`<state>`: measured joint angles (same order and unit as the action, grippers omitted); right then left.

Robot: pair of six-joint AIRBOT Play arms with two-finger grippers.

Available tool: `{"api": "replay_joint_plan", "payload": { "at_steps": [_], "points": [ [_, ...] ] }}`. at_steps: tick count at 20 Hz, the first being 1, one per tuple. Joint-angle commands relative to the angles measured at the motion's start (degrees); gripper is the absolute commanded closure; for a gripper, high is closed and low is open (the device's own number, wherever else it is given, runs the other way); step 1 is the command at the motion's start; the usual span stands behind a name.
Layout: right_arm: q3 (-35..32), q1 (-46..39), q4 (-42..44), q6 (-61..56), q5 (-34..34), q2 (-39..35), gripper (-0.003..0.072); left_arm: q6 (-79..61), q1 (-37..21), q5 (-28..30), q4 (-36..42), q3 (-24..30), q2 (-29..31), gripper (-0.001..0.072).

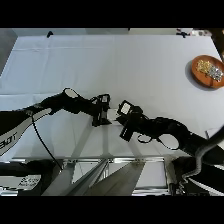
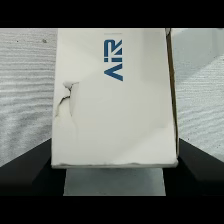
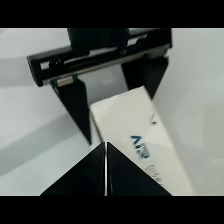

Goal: Fold the box and place the chain.

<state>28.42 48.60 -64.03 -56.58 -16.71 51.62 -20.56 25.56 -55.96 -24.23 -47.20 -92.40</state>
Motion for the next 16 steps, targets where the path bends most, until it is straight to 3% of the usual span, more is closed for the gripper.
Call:
{"api": "replay_joint_plan", "payload": {
  "at_steps": [1, 3, 5, 11, 16],
  "points": [
    [0.1, -3.3, -3.5, -0.4, -5.4, -5.3, 0.0675, 0.0, 0.0, -0.3, 0.0, 0.0, 0.0, 0.0365],
    [-0.1, -7.1, -4.6, -0.2, -13.0, -5.1, 0.0675, 0.0, 0.0, -0.4, 0.0, 0.0, 0.0, 0.0365],
    [-0.8, -9.4, -5.3, -0.2, -15.5, -5.1, 0.0676, 0.0, 0.0, -0.4, 0.0, 0.0, 0.0, 0.0365],
    [-4.1, -9.6, -4.5, -0.2, -7.6, -3.9, 0.0676, 0.0, 0.0, -0.4, 0.0, 0.0, 0.0, 0.0365],
    [-4.5, -9.6, -4.5, -0.2, -7.7, 2.1, 0.0676, 0.0, 0.0, -0.4, 0.0, 0.0, 0.0, 0.0365]
  ]
}}
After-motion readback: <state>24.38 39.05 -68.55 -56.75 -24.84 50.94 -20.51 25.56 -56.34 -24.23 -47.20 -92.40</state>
